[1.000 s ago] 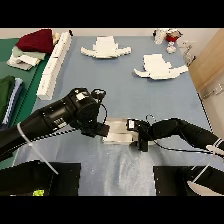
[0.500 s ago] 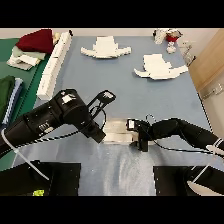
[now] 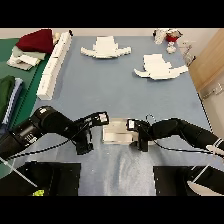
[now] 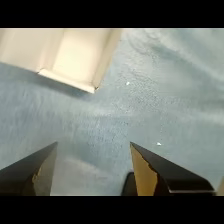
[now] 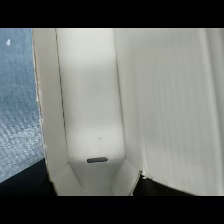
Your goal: Fold the box.
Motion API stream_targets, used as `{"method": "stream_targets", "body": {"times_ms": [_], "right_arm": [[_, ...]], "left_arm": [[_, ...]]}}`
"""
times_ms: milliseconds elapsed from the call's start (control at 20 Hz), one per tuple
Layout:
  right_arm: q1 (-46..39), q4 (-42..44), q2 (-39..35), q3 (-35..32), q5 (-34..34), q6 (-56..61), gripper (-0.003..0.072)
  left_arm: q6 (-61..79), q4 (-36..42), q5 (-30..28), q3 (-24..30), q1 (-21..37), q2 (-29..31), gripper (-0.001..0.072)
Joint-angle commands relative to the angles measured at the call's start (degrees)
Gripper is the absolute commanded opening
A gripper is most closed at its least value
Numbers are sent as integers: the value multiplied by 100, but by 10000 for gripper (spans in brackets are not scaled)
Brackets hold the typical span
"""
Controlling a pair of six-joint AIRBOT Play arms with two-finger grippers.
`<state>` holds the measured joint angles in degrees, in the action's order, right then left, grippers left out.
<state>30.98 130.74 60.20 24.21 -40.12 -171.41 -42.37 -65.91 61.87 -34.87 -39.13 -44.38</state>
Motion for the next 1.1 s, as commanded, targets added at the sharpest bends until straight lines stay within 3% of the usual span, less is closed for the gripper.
{"method": "stream_targets", "body": {"times_ms": [0, 150, 400, 1050], "right_arm": [[7, 2, -2, 2, 0, 2, 531], [7, 0, -2, 0, 0, 4, 530], [7, 0, -2, 2, 2, 2, 530], [7, 0, -2, 0, 2, 2, 530]], "left_arm": [[2472, 1145, -1193, 651, 575, 7, 701], [4004, 2107, -1982, 881, 994, -271, 701], [5707, 3204, -1985, 881, 1388, -999, 701], [6133, 3416, -1617, 879, 1399, -1576, 701]]}}
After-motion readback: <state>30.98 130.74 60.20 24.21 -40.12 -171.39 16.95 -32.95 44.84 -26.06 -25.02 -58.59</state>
